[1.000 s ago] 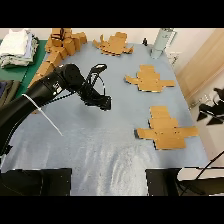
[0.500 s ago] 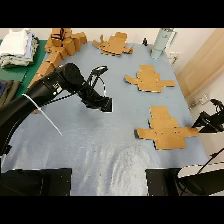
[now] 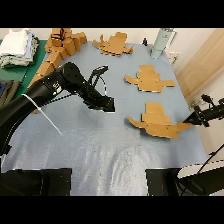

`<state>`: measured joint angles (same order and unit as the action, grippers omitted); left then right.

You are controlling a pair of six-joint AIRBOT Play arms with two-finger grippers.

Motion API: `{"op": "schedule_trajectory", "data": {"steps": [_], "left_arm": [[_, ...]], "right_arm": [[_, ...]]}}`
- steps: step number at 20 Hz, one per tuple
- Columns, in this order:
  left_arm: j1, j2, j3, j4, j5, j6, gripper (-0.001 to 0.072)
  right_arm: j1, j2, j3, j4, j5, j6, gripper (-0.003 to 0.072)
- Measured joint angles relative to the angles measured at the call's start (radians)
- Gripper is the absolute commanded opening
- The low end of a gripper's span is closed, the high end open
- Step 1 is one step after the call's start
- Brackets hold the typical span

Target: Fold the box.

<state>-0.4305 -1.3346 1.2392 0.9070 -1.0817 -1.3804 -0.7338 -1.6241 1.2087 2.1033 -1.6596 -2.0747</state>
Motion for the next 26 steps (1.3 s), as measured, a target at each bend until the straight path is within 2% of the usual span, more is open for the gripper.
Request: {"op": "schedule_trajectory", "data": {"steps": [3, 7, 8, 9, 10, 12, 13, 18, 20, 24, 25, 26], "left_arm": [[0.0, 0.0, 0.0, -0.005, -0.001, 0.014, 0.0582], [0.0, 0.0, 0.0, -0.007, -0.001, 0.026, 0.0582], [0.0, 0.0, 0.0, -0.007, -0.002, 0.027, 0.0582], [0.0, 0.0, 0.0, -0.006, -0.003, 0.029, 0.0582], [0.0, 0.0, 0.0, -0.006, -0.005, 0.03, 0.0582], [0.0, 0.0, 0.0, -0.006, -0.008, 0.031, 0.0582], [0.0, 0.0, 0.0, -0.005, -0.011, 0.032, 0.0582], [0.0, 0.0, 0.0, -0.006, -0.065, 0.031, 0.0582], [0.0, 0.0, 0.0, -0.007, -0.093, 0.031, 0.0582], [0.003, -0.001, 0.0, -0.009, -0.145, 0.031, 0.0581], [0.004, -0.002, 0.0, -0.01, -0.155, 0.031, 0.0581], [0.007, -0.004, 0.0, -0.01, -0.164, 0.032, 0.0581]], "right_arm": [[0.098, 0.016, -0.045, 0.159, 0.011, -0.011, 0.0002], [0.298, 0.085, -0.165, 0.264, 0.17, -0.021, 0.0009], [0.347, 0.101, -0.193, 0.264, 0.219, -0.02, 0.0125], [0.391, 0.112, -0.211, 0.253, 0.257, -0.012, 0.0392], [0.432, 0.12, -0.225, 0.23, 0.291, 0.005, 0.0452], [0.489, 0.13, -0.242, 0.18, 0.332, 0.042, 0.0422], [0.507, 0.132, -0.248, 0.16, 0.345, 0.055, 0.0361], [0.545, 0.128, -0.258, 0.123, 0.336, 0.069, 0.0356], [0.55, 0.113, -0.26, 0.122, 0.307, 0.051, 0.0276], [0.554, 0.09, -0.26, 0.198, 0.292, -0.032, 0.0248], [0.557, 0.088, -0.26, 0.225, 0.29, -0.054, 0.0141], [0.565, 0.086, -0.26, 0.245, 0.288, -0.069, 0.0139]]}}
